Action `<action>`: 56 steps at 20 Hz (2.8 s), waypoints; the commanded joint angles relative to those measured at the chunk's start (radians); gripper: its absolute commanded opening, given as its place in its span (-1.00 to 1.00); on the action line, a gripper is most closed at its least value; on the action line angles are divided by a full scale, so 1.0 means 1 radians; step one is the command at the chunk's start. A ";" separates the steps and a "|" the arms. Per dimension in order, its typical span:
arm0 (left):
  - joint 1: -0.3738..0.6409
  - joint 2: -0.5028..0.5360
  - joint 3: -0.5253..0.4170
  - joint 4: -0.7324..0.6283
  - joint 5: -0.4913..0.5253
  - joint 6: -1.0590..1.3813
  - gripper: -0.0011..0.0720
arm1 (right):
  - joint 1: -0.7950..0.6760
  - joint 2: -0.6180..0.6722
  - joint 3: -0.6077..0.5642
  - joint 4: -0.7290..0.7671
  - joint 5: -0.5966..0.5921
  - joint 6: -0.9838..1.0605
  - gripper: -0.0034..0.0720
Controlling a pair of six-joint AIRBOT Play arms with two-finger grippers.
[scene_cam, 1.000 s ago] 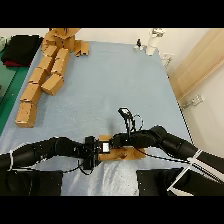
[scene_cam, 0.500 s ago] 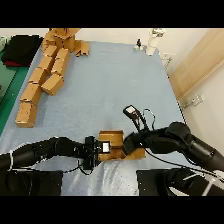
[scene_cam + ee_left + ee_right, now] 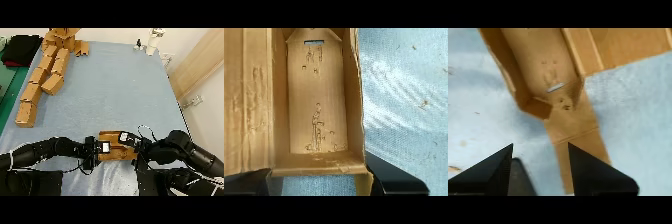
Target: Fold the box.
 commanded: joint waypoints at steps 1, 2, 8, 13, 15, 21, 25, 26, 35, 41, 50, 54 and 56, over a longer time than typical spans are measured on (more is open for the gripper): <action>0.000 -0.001 0.000 0.000 0.000 0.000 -0.01 | 0.003 -0.064 -0.019 -0.066 0.158 -0.130 0.46; 0.000 -0.001 0.000 0.000 0.000 0.000 -0.01 | 0.003 -0.075 -0.019 -0.055 0.191 -0.140 0.43; 0.000 -0.001 0.000 0.000 0.000 0.000 -0.01 | 0.003 -0.074 -0.019 0.084 0.226 -0.156 -0.23; 0.000 -0.001 0.000 0.000 0.000 0.000 -0.01 | 0.003 -0.074 -0.019 0.135 0.256 -0.230 -0.68; 0.000 -0.001 0.000 0.000 0.000 0.000 -0.01 | 0.003 -0.075 -0.019 0.147 0.291 -0.253 -0.68; 0.000 -0.001 0.000 0.000 0.000 0.000 -0.01 | 0.003 -0.114 -0.022 0.215 0.308 -0.300 0.35; 0.000 -0.001 0.000 0.000 0.000 0.000 -0.01 | 0.004 -0.114 -0.022 0.220 0.296 -0.315 0.61; 0.000 -0.001 0.000 0.000 0.000 0.000 -0.01 | 0.004 -0.114 -0.022 0.220 0.293 -0.315 0.62; 0.000 -0.001 0.000 0.000 0.000 0.000 -0.01 | 0.001 -0.037 0.082 -0.353 -0.097 0.172 -0.90; 0.000 -0.001 0.000 0.000 0.000 0.000 -0.01 | -0.210 0.023 0.074 -0.431 -0.260 0.717 -0.90; 0.000 -0.001 0.000 0.000 0.000 0.000 -0.01 | -0.323 -0.114 -0.038 0.002 0.050 0.734 -0.90; 0.000 -0.001 0.000 0.000 0.000 0.000 -0.01 | -0.323 -0.132 -0.064 0.006 0.062 0.732 -0.90; 0.000 -0.001 0.000 0.000 0.000 0.000 -0.01 | -0.323 -0.132 -0.076 0.051 0.079 0.697 -0.90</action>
